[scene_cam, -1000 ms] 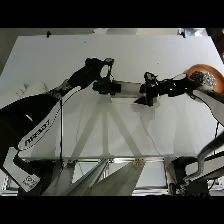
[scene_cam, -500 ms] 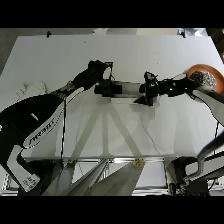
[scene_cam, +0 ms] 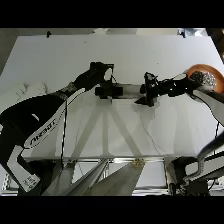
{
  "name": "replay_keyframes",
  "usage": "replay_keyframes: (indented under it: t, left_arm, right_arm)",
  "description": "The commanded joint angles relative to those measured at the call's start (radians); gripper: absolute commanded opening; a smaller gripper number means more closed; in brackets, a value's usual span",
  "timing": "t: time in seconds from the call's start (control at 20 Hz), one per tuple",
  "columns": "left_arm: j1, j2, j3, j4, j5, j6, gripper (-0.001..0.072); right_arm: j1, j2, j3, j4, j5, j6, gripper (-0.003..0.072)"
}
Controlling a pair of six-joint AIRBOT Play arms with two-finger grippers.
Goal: Fold the box and place the chain.
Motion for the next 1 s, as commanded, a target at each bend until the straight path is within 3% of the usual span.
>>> replay_keyframes:
  t: [0.0, 0.35, 0.65, 0.75, 0.85, 0.95]
  left_arm:
    - [0.012, 0.026, 0.002, -0.038, -0.025, 0.008, 0.0526]
    - [0.092, 0.161, 0.002, -0.114, -0.081, 0.219, 0.0526]
    - [0.206, 0.220, -0.006, -0.198, -0.183, 0.872, 0.0517]
    - [0.240, 0.238, -0.068, -0.309, -0.123, 1.054, 0.0517]
    - [0.280, 0.263, -0.177, -0.481, 0.002, 1.265, 0.0518]
    - [0.307, 0.279, -0.276, -0.566, 0.096, 1.535, 0.0520]
  right_arm:
    - [0.001, 0.000, 0.000, 0.008, -0.001, 0.003, 0.0439]
    - [0.001, 0.000, 0.000, 0.008, 0.000, 0.003, 0.0439]
    - [0.001, 0.000, 0.000, 0.008, -0.001, 0.003, 0.0439]
    - [0.001, 0.000, 0.000, 0.008, -0.001, 0.003, 0.0439]
    - [0.001, 0.000, 0.000, 0.008, -0.001, 0.003, 0.0439]
    - [0.001, 0.000, 0.000, 0.008, -0.001, 0.003, 0.0439]
